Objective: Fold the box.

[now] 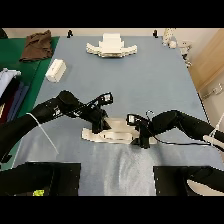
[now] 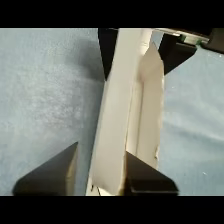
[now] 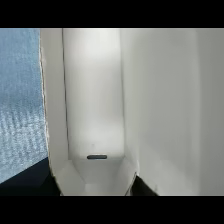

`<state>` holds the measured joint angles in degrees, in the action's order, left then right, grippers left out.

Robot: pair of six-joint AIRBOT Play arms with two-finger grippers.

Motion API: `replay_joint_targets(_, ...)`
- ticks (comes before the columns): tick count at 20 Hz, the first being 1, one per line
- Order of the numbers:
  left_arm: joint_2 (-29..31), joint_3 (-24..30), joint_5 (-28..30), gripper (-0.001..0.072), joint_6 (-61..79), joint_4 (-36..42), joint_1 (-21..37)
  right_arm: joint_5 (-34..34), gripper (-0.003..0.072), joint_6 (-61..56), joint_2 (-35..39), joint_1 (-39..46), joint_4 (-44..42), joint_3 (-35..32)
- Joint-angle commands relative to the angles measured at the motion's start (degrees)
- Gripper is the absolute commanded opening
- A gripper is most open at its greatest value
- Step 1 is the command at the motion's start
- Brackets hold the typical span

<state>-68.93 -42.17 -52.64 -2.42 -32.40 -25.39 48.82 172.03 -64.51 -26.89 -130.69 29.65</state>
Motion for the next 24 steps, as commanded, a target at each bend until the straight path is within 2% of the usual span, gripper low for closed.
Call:
replay_joint_targets(1, 3.6, -0.9, -3.0, 0.0479, -10.9, -7.4, 2.3, -0.3, 0.0550, 0.0, 0.0, 0.0, 0.0, 0.0)
replay_joint_targets(4, 10.6, -1.2, -7.1, 0.0475, -23.2, -14.8, 5.7, -0.3, 0.0550, 0.0, 0.0, 0.0, 0.1, 0.0)
replay_joint_targets(5, 12.8, -1.2, -9.5, 0.0410, -26.8, -16.4, 6.6, -0.3, 0.0550, 0.0, 0.0, 0.0, 0.2, 0.0)
replay_joint_targets(7, 15.3, -1.2, -15.4, 0.0081, -30.4, -17.2, 7.2, -0.3, 0.0550, 0.0, 0.0, 0.0, 0.2, 0.0)
replay_joint_targets(8, 15.4, -1.1, -19.1, 0.0016, -32.2, -16.2, 7.0, -0.3, 0.0550, 0.0, 0.0, 0.0, 0.2, 0.0)
replay_joint_targets(10, 14.1, -1.1, -23.1, 0.0016, -39.6, -13.1, 5.0, -0.3, 0.0550, 0.0, 0.0, 0.0, 0.3, 0.0)
replay_joint_targets(11, 13.0, -1.1, -22.8, 0.0016, -41.5, -11.6, 3.2, -0.3, 0.0550, 0.0, 0.0, 0.0, 0.3, 0.0)
replay_joint_targets(13, 10.3, -1.3, -18.4, 0.0016, -41.8, -7.9, -1.2, -0.3, 0.0550, 0.0, 0.0, 0.0, 0.4, 0.0)
replay_joint_targets(15, 5.9, -4.0, -14.4, 0.0016, -42.2, -5.8, -3.4, -0.3, 0.0550, 0.0, 0.0, 0.0, 0.7, 0.0)
replay_joint_targets(20, -6.2, -15.9, -11.0, 0.0017, -45.2, -3.3, -0.5, -0.3, 0.0550, 0.0, 0.0, 0.0, 0.9, 0.0)
replay_joint_targets(22, -9.7, -17.4, -8.9, 0.0016, -48.2, -3.4, 1.1, -0.3, 0.0550, 0.0, 0.0, 0.0, 0.9, 0.0)
replay_joint_targets(24, -12.6, -17.3, -9.5, 0.0016, -51.7, -4.9, 1.9, -0.3, 0.0550, 0.0, 0.0, 0.0, 0.9, 0.0)
